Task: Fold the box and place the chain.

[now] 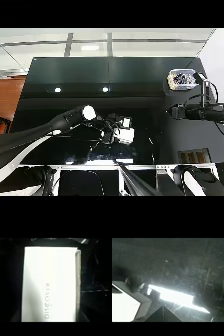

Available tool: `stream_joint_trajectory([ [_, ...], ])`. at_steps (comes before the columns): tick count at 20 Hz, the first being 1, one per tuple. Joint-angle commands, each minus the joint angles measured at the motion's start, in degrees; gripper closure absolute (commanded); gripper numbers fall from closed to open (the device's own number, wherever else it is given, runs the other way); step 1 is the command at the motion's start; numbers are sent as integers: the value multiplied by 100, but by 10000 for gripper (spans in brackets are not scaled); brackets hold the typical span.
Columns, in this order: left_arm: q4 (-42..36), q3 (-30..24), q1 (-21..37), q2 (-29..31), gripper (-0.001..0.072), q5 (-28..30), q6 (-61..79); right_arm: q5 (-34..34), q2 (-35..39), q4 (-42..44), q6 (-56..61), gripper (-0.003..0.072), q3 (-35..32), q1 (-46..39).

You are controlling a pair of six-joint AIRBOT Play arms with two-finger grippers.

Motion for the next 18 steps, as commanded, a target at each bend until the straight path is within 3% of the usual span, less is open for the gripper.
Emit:
stream_joint_trajectory([
  [1, 153, 133, -92, -22, 313, 160, -1025, -24, 4, 4, 0, 666, -2, -4],
  [2, 328, 315, -15, 0, 357, 125, -1821, -24, 4, 4, 0, 666, -2, -4],
  [6, 1226, 1075, 911, 35, 359, -50, -3585, -28, 4, 4, 2, 666, -2, -4],
  [13, 1770, 2118, 4389, -111, 357, -122, -5117, -74, 2, 66, 111, 666, -2, -4],
  [16, 1784, 2614, 5751, -468, 357, -81, -5224, -337, 2, 190, 136, 665, -2, -4],
  [18, 1805, 3040, 6352, -909, 356, -76, -5294, -638, 2, 448, 214, 665, -2, -4],
])
